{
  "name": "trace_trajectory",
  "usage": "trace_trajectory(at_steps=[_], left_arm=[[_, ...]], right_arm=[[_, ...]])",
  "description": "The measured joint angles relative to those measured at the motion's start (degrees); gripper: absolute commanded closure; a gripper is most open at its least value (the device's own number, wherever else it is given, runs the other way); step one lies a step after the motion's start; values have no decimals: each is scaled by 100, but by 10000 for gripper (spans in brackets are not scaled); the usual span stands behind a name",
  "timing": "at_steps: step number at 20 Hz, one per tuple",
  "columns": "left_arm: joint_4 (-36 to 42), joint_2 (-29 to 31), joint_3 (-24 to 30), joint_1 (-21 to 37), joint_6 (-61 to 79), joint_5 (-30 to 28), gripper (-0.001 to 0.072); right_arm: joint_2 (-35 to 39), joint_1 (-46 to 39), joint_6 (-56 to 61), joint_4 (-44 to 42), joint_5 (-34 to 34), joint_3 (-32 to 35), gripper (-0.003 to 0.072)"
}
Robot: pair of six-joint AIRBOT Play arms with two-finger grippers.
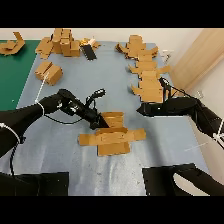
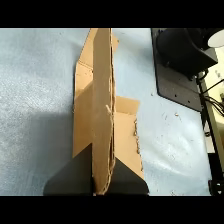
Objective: Fold the box.
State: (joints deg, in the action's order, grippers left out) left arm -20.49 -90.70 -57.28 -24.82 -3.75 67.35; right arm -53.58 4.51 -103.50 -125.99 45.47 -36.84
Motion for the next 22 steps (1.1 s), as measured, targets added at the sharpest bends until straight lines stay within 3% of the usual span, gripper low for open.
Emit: trace_trajectory(at_steps=[3, 4, 22], left_arm=[[-101, -7, -11, -15, 9, 7, 697], [-118, -7, -11, -15, 9, 9, 697], [-313, 7, -11, -225, -208, -46, 697]], right_arm=[[-22, 59, 0, -11, 0, -2, 577], [-28, 68, -2, -15, 0, -2, 676], [-35, 90, -68, 190, 0, -2, 681]])
